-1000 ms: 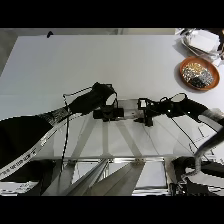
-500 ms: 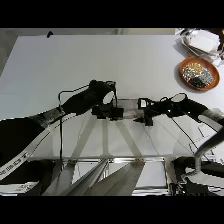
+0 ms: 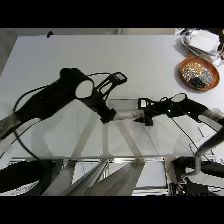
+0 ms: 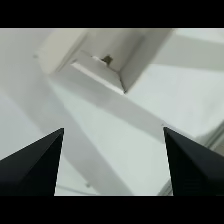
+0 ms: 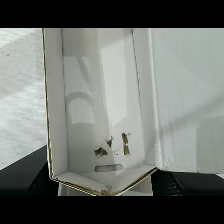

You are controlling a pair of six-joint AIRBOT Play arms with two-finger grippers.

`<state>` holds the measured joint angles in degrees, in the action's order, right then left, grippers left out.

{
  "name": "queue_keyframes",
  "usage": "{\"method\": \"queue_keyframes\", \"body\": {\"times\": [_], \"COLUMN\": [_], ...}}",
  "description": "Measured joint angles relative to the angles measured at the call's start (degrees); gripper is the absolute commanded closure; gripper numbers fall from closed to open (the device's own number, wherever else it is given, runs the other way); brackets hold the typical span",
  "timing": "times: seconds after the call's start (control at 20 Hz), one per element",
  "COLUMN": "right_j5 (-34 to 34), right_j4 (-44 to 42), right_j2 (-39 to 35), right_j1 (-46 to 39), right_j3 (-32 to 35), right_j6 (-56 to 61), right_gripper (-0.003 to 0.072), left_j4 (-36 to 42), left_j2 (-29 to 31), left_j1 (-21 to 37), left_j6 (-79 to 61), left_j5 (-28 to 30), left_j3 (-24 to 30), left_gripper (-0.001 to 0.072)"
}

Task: Fold the box and place the chain.

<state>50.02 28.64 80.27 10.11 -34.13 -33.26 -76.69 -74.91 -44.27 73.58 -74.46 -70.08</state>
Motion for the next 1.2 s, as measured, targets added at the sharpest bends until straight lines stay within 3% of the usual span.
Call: {"method": "queue_keyframes", "body": {"times": [0.25,0.4,0.5,0.8,1.0,1.2], "right_j5": [0.0,0.0,0.0,0.0,0.0,0.0], "right_j4": [0.0,0.0,0.0,0.0,0.0,0.0], "right_j2": [0.0,0.0,0.0,0.0,0.0,0.0], "right_j1": [0.0,0.0,0.0,0.0,0.0,0.0], "right_j3": [0.0,0.0,0.0,0.0,0.0,0.0], "right_j6": [0.0,0.0,0.0,0.0,0.0,0.0], "right_gripper": [0.0251,0.0251,0.0251,0.0251,0.0251,0.0251], "left_j4": [9.1,16.2,22.1,36.1,38.7,39.5], "left_j2": [6.2,5.6,3.3,-5.6,-7.5,-8.0], "left_j1": [7.9,12.9,14.9,16.0,15.6,14.2], "left_j6": [-32.2,-47.9,-54.7,-71.2,-74.3,-77.3], "left_j5": [4.5,11.5,14.9,23.1,28.5,29.8], "left_j3": [11.6,19.8,22.6,25.4,25.7,25.7], "left_gripper": [0.0016,0.0016,0.0016,0.0006,0.0001,0.0001]}}
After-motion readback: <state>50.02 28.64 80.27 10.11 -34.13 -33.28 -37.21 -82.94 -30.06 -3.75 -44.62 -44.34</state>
